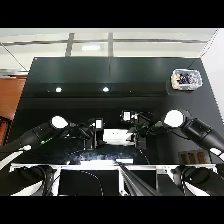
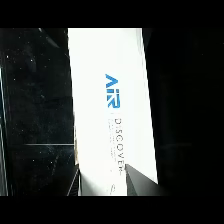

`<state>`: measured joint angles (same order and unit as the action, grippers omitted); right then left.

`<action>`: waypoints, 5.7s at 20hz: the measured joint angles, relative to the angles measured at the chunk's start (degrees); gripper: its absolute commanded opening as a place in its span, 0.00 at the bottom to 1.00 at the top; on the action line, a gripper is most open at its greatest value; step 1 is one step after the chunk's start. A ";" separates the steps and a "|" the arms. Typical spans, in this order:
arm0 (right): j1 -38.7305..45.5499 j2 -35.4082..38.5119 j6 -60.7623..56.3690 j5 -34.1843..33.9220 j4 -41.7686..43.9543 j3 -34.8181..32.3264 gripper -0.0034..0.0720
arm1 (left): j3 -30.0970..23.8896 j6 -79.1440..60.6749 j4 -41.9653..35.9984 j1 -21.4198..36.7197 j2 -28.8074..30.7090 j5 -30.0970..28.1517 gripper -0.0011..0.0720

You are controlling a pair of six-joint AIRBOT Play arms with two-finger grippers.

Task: Fold the box and place the chain.

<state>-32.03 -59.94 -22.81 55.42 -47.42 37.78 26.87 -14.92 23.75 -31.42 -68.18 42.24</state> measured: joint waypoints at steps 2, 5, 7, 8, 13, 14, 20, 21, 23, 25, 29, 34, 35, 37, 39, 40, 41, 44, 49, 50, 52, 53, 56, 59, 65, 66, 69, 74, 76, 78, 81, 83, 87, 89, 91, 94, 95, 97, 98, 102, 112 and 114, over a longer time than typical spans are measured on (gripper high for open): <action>0.00 0.00 -0.09 0.04 -0.13 0.02 0.51 | 0.00 -0.07 0.00 0.00 0.00 0.00 0.65; -0.37 0.00 -0.39 0.07 -0.98 0.04 0.51 | 0.00 -0.13 0.00 0.00 0.00 -0.02 0.64; -1.05 0.00 -1.07 -0.02 -2.36 0.04 0.50 | 0.00 -0.13 0.02 0.00 0.00 -0.04 0.64; -1.36 0.00 -1.42 -0.20 -2.99 0.04 0.50 | 0.00 -0.13 0.02 0.00 0.00 -0.02 0.65; -1.99 0.00 -3.85 -0.46 -5.42 0.04 0.50 | 0.00 -0.09 0.00 0.00 0.00 -0.04 0.65; -2.01 0.00 -4.26 -0.46 -5.53 0.04 0.50 | 0.00 -0.11 0.00 0.00 0.00 -0.07 0.65; -1.29 0.94 -10.27 1.38 -4.52 2.19 0.50 | 0.00 -0.07 0.04 0.00 0.00 -0.11 0.64; -0.57 1.31 -12.66 2.16 -4.20 3.02 0.50 | 0.00 -0.20 0.09 0.00 0.00 -0.09 0.65; 1.42 2.03 -18.29 5.57 -3.80 4.48 0.50 | 0.00 -0.17 0.09 0.00 0.00 -0.07 0.65; 3.93 2.54 -23.63 8.72 -2.54 5.29 0.32 | 0.00 -0.17 0.09 0.00 0.00 -0.04 0.65; 6.67 2.86 -32.15 10.29 4.13 4.35 0.06 | 0.00 -0.15 0.07 0.00 0.00 0.00 0.64; 6.86 0.48 -37.59 4.33 17.22 -1.29 0.06 | 0.00 -0.13 0.07 0.00 0.00 0.04 0.65; 6.36 -0.57 -38.10 2.93 18.93 -1.99 0.06 | 0.00 -0.13 0.07 0.00 0.00 0.04 0.65; 4.92 -2.95 -38.69 1.07 21.16 -2.84 0.06 | 0.00 -0.13 0.07 0.00 0.00 0.04 0.65; 3.82 -5.44 -38.99 -0.72 22.40 -3.28 0.06 | 0.00 -0.13 0.07 0.00 0.00 0.04 0.65; 3.48 -6.51 -39.19 -1.36 22.84 -3.41 0.07 | 0.00 -0.13 0.07 0.00 0.00 0.04 0.65; 3.19 -7.48 -39.21 -1.88 23.04 -3.50 0.07 | 0.00 -0.13 0.07 0.00 0.00 0.04 0.65; 2.78 -9.25 -39.43 -3.04 23.19 -3.65 0.07 | 0.00 -0.15 0.11 0.00 0.00 0.04 0.65; 2.56 -10.14 -39.58 -4.26 23.23 -3.72 0.06 | 0.00 -0.13 0.13 0.00 0.02 0.04 0.65; 2.58 -10.12 -39.36 -4.28 23.08 -3.58 0.06 | 0.00 -0.13 0.11 0.00 0.00 0.04 0.65; 3.26 -9.40 -38.75 -3.54 22.53 -2.84 0.06 | 0.00 0.11 -0.02 0.00 0.00 -0.02 0.65; 4.24 -8.24 -38.56 -2.62 21.57 -2.14 0.06 | 0.00 0.07 0.00 0.00 0.00 0.00 0.65; 9.88 -1.64 -38.42 4.87 19.45 -0.09 0.06 | 0.00 0.07 0.66 0.02 0.00 0.15 0.66; 18.97 6.60 -40.28 9.01 13.99 0.81 0.06 | -0.04 0.09 2.43 0.04 0.42 0.35 0.99; 33.99 15.15 -41.83 15.76 8.94 1.29 0.07 | 0.66 9.27 10.91 0.48 9.81 1.86 0.99; 35.26 15.61 -42.03 15.98 8.57 1.31 0.07 | 1.01 12.02 13.55 0.66 12.00 3.32 0.99; 37.24 16.33 -42.18 16.44 8.04 1.36 0.07 | 2.38 17.79 16.28 -0.04 15.34 7.06 0.99; 38.23 16.68 -42.21 15.69 7.52 1.33 0.07 | 7.48 21.70 15.63 -6.05 9.44 4.44 0.99; 38.32 16.70 -42.21 15.67 7.52 1.36 0.07 | 10.49 22.40 15.06 -7.80 5.03 3.32 0.99; 38.38 16.74 -42.23 15.56 7.45 1.36 0.07 | 13.33 23.02 14.91 -8.72 1.27 3.21 0.99; 38.42 16.74 -42.23 15.56 7.28 1.36 0.07 | 15.69 23.78 14.78 -9.35 -1.86 2.99 0.99; 38.42 16.74 -42.23 15.56 6.95 1.36 0.07 | 16.39 24.41 14.84 -9.62 -2.78 3.21 0.99; 38.42 16.74 -42.23 15.50 6.78 1.36 0.07 | 16.92 26.14 14.88 -9.92 -3.69 3.21 0.99; 38.42 16.74 -42.23 15.47 6.67 1.36 0.07 | 17.03 26.67 14.95 -9.97 -4.00 3.28 0.99; 38.42 16.74 -42.23 15.47 6.64 1.36 0.07 | 17.05 26.99 14.97 -10.01 -4.48 3.30 0.99; 38.42 16.74 -42.23 15.47 6.64 1.36 0.07 | 17.07 27.91 14.97 -10.01 -5.22 3.56 0.99; 38.42 16.74 -42.25 15.47 6.64 1.36 0.07 | 17.07 28.09 14.97 -9.99 -5.33 3.93 0.99; 38.42 16.74 -42.25 15.47 6.64 1.36 0.07 | 17.09 28.39 15.02 -10.01 -5.55 4.96 0.99; 38.42 16.74 -42.23 15.45 6.62 1.36 0.07 | 17.09 28.44 14.97 -10.01 -5.60 5.09 0.99; 38.42 16.74 -42.25 15.47 6.62 1.36 0.07 | 17.09 28.65 14.97 -10.03 -5.77 5.64 0.99; 38.42 16.74 -42.23 15.45 6.60 1.36 0.07 | 15.28 33.31 23.32 -18.51 -9.38 -5.90 0.85; 38.42 16.74 -42.25 15.45 6.60 1.36 0.07 | 14.91 34.51 24.26 -19.80 -9.33 -8.50 0.48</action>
<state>6.39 -43.20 -65.06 70.87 -40.82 39.13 41.78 19.59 48.01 -51.22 -77.52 33.74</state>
